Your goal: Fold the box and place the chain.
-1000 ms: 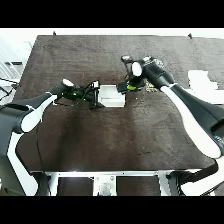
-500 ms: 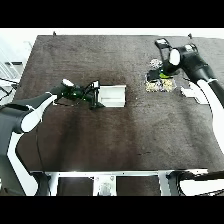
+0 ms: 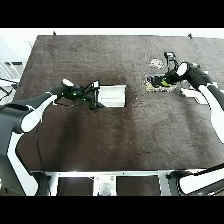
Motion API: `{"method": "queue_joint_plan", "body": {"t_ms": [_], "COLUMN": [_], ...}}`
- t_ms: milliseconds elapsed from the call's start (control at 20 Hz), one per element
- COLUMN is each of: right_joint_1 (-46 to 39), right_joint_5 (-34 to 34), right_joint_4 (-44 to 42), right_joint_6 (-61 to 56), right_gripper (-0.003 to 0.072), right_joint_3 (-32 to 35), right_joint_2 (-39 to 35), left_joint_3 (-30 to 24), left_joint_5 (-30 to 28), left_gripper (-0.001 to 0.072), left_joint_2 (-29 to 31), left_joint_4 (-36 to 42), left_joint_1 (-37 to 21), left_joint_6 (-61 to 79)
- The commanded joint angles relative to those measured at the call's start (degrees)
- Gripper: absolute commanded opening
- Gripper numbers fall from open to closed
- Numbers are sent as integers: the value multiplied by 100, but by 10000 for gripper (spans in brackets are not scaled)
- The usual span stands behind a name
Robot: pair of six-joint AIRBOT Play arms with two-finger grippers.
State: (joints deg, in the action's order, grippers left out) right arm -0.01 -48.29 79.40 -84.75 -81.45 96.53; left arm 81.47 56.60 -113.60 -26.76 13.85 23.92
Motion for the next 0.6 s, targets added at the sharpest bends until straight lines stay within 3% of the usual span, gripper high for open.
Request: {"method": "queue_joint_plan", "body": {"t_ms": [0,100,150,200,250,300,550], "right_joint_1": [-68,-68,-68,-70,-72,-85,-87], "right_joint_5": [269,269,273,308,330,317,173], "right_joint_4": [-590,-595,-595,-588,-588,-590,-452], "right_joint_6": [295,295,295,295,295,293,293], "right_gripper": [440,405,344,264,88,16,16], "right_joint_3": [20,-35,-74,-103,-168,-234,-291], "right_joint_2": [289,389,424,428,422,367,-605], "left_joint_3": [2,2,2,2,2,2,2], "left_joint_5": [-7,-11,-11,-13,-13,-15,-15], "left_gripper": [60,60,60,60,60,60,60], "left_joint_2": [0,0,0,0,0,0,0], "left_joint_4": [0,0,-2,-2,-2,-2,-2], "left_joint_1": [-2,-2,-2,-2,-2,-2,-2], "left_joint_6": [4,4,4,4,4,4,4]}}
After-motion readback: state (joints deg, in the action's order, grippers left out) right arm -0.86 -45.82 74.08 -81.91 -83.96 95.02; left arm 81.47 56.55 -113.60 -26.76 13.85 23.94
